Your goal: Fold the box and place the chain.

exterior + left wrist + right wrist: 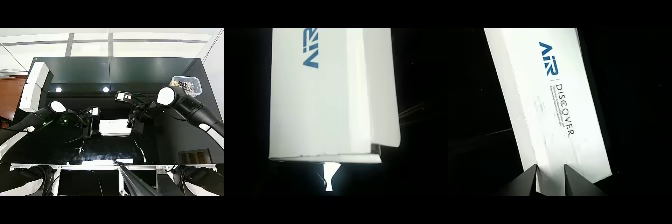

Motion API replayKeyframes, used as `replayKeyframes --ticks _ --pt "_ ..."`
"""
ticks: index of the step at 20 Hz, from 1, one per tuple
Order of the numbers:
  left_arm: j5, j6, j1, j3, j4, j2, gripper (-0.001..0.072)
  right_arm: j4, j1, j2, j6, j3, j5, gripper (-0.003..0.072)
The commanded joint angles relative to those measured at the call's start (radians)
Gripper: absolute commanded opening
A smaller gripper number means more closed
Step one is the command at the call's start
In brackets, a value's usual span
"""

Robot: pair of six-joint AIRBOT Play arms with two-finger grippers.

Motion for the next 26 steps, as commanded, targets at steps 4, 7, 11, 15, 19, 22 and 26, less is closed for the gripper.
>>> replayKeyframes --ticks 4,7,11,15,19,22,26 --pt "0.000 0.002 -0.001 0.000 0.000 -0.001 0.0476 -0.016 0.002 0.000 0.053 0.000 -0.022 0.0131" --pt "0.000 0.002 -0.001 0.000 0.001 -0.001 0.0476 -0.016 0.003 0.000 0.085 0.000 -0.029 0.0131" --pt "0.000 0.002 -0.001 0.000 0.001 -0.001 0.0476 -0.015 0.029 0.000 0.090 0.000 -0.048 0.0250" --pt "0.000 0.002 -0.001 0.000 0.001 -0.001 0.0476 -0.079 0.047 0.000 0.089 0.000 -0.077 0.0532" --pt "0.000 0.002 -0.001 0.000 0.001 -0.001 0.0476 -0.073 0.052 0.000 0.058 0.000 -0.077 0.0532" --pt "0.000 0.002 -0.001 0.000 0.001 -0.001 0.0476 -0.069 0.060 -0.001 0.057 0.000 -0.065 0.0532" --pt "0.000 0.002 -0.001 0.000 0.001 -0.001 0.0476 -0.076 0.059 -0.004 0.057 0.000 -0.063 0.0531"
